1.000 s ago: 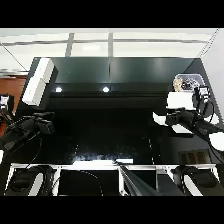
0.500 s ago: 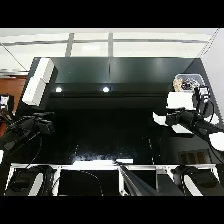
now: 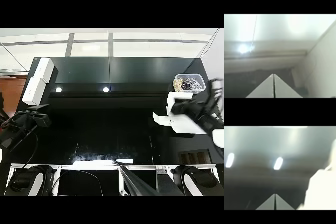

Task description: Fold the box and place the chain.

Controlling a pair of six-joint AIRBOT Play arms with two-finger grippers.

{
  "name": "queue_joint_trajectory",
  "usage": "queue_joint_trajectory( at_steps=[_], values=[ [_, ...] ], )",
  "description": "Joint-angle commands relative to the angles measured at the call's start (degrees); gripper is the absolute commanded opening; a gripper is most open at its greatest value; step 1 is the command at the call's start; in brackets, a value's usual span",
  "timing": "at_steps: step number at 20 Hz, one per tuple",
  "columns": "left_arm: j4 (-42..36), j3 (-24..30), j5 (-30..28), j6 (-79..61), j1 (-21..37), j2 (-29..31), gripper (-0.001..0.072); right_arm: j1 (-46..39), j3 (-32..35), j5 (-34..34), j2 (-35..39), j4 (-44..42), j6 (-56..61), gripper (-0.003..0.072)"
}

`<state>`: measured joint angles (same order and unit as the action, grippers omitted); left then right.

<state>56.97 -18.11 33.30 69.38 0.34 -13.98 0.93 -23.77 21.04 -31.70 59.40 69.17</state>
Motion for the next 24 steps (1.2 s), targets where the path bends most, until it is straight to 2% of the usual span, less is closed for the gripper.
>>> queue_joint_trajectory(
  at_steps=[1,2,3,5,6,7,8,10,14,18,20,22,23,24],
  values=[
    [-4.87,0.0,-4.55,0.09,-0.04,-1.16,0.0034,-10.91,-8.61,-9.25,-7.02,0.0,3.96,0.0013],
    [-5.35,0.0,-4.28,0.09,-0.04,-1.84,0.0038,-16.65,-13.16,-5.99,-11.61,0.04,3.96,0.0013],
    [-5.51,0.0,-3.89,0.09,-0.15,-2.43,0.0135,-23.28,-18.99,0.09,-17.33,0.42,3.96,0.0013],
    [-5.42,0.0,-2.34,0.04,-0.31,-4.02,0.072,-35.06,-31.15,15.65,-28.98,0.9,3.96,0.0031],
    [-5.4,-0.02,-1.01,-0.33,-0.31,-4.9,0.0713,-40.13,-36.54,24.41,-34.69,0.92,3.96,0.0399],
    [-5.38,-0.02,0.81,-0.74,-0.31,-5.92,0.0714,-44.26,-40.68,33.66,-39.47,0.92,3.91,0.072],
    [-5.38,-0.02,2.78,-1.22,-0.31,-7.06,0.0714,-47.82,-43.71,42.05,-43.85,1.05,3.91,0.072],
    [-5.03,-0.07,6.93,-1.99,-0.31,-10.27,0.0713,-52.52,-45.16,51.65,-49.35,1.14,3.17,0.072],
    [-4.74,-2.93,12.46,-0.92,-0.31,-19.87,0.0712,-53.92,-45.13,59.25,-55.39,5.4,-4.55,0.072],
    [-3.21,-10.16,17.33,2.47,-0.39,-28.79,0.0707,-51.71,-45.13,59.21,-56.26,7.02,-11.58,0.072],
    [-3.15,-12.81,19.02,2.84,-0.44,-31.32,0.0704,-51.04,-45.13,58.86,-56.41,10.4,-11.74,0.072],
    [0.17,-14.23,19.54,6.36,-1.31,-32.46,0.0704,-50.8,-45.13,58.01,-56.59,11.98,-11.52,0.072],
    [2.69,-14.38,19.41,8.52,-1.81,-32.48,0.0704,-50.8,-45.13,57.37,-56.68,11.5,-11.47,0.0705],
    [4.79,-14.38,19.45,9.57,-2.27,-32.48,0.0703,-50.8,-45.13,56.48,-56.81,10.56,-11.5,0.0608]
  ],
)
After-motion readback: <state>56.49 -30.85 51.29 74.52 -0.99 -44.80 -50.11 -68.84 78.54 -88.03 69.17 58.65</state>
